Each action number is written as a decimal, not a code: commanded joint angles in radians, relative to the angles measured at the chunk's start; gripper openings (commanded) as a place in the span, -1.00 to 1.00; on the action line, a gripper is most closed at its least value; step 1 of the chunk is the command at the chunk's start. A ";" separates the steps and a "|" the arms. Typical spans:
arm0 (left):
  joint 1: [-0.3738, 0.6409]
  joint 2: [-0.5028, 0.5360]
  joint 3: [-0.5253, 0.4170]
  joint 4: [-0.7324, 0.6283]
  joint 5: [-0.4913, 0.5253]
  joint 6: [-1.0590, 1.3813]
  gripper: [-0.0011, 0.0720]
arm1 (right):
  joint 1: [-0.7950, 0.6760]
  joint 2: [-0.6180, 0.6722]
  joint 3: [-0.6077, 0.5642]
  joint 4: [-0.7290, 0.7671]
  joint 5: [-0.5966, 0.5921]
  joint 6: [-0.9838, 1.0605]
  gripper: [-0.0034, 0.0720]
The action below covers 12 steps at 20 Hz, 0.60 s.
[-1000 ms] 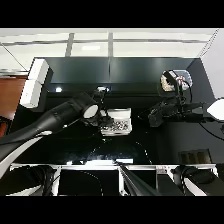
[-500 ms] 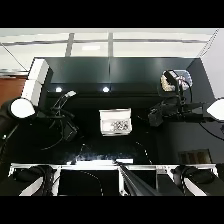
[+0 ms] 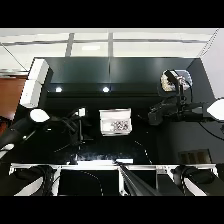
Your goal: Fold the box and place the chain.
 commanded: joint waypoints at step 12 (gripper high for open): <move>-0.065 -0.241 0.124 -0.111 0.064 0.179 0.97 | 0.000 0.001 0.001 0.000 -0.027 -0.003 0.09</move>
